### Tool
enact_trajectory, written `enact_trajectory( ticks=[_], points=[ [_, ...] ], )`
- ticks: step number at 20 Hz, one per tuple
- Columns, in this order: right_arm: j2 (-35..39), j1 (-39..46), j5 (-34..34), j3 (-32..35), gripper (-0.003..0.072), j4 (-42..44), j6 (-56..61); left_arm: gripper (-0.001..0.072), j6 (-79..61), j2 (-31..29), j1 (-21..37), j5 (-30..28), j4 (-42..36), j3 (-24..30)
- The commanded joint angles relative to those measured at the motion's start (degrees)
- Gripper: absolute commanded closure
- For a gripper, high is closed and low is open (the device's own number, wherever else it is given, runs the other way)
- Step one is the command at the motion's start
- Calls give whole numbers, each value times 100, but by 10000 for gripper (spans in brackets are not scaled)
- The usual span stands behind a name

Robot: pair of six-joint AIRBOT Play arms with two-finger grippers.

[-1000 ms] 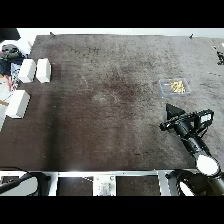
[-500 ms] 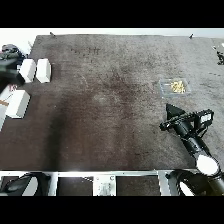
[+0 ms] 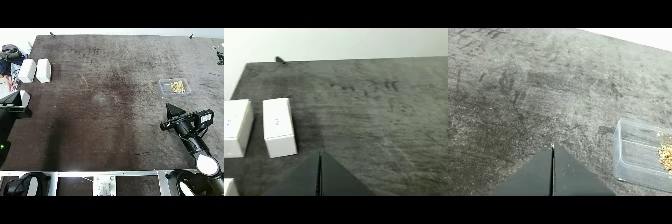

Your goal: Fold the box and place the chain.

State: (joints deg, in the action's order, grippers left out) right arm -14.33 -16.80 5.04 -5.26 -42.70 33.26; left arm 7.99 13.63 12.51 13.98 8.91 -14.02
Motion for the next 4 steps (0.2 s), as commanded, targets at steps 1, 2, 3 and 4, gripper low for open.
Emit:
enact_trajectory(
  ticks=[1,2,3,4],
  points=[
    [4,-4,181,2,671,2,0,699,55,-160,4,-796,-37,153],
    [4,-4,282,2,671,2,0,699,57,-160,4,-811,-37,153],
    [4,-4,411,2,671,2,2,698,59,-160,4,-717,-37,153],
    [4,-4,560,2,671,2,0,698,57,-160,4,-568,-37,153]
  ],
)
